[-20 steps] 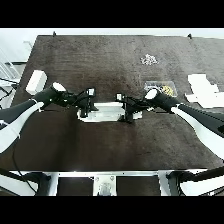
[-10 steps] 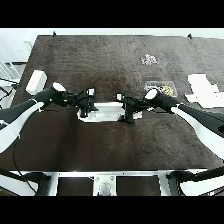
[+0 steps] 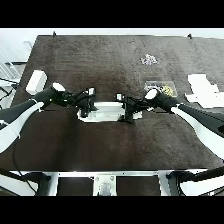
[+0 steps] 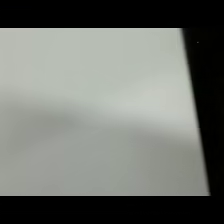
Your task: Fold the box and place the chain.
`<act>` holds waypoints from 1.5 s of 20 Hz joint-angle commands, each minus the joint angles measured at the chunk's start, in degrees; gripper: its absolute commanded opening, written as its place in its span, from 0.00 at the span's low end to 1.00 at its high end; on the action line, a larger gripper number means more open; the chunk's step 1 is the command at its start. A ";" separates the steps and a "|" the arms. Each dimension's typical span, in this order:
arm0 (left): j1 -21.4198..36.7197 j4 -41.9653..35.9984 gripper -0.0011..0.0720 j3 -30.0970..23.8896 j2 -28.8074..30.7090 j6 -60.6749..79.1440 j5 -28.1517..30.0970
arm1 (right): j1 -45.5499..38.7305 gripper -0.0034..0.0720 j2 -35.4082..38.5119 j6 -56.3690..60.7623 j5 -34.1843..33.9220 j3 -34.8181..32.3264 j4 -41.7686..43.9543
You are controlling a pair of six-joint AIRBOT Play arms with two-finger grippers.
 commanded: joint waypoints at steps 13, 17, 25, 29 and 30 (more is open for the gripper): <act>1.31 -0.22 0.50 1.16 4.79 -0.28 -5.42 | 0.02 0.81 -0.04 0.02 0.02 -0.04 0.00; 5.20 0.87 0.50 1.20 8.63 -3.65 -6.97 | 0.04 0.81 -0.04 0.02 0.04 -0.04 0.00; 7.21 0.90 0.50 1.16 12.66 -8.20 -13.88 | 0.04 0.81 -0.04 0.02 0.02 -0.04 0.00; 7.15 -0.39 0.50 0.83 12.59 -10.93 -16.70 | 0.04 0.81 -0.04 0.02 0.02 -0.04 0.00; 7.15 -1.86 0.46 0.04 12.59 -10.88 -18.60 | 0.04 0.81 -0.04 0.02 0.02 -0.04 0.00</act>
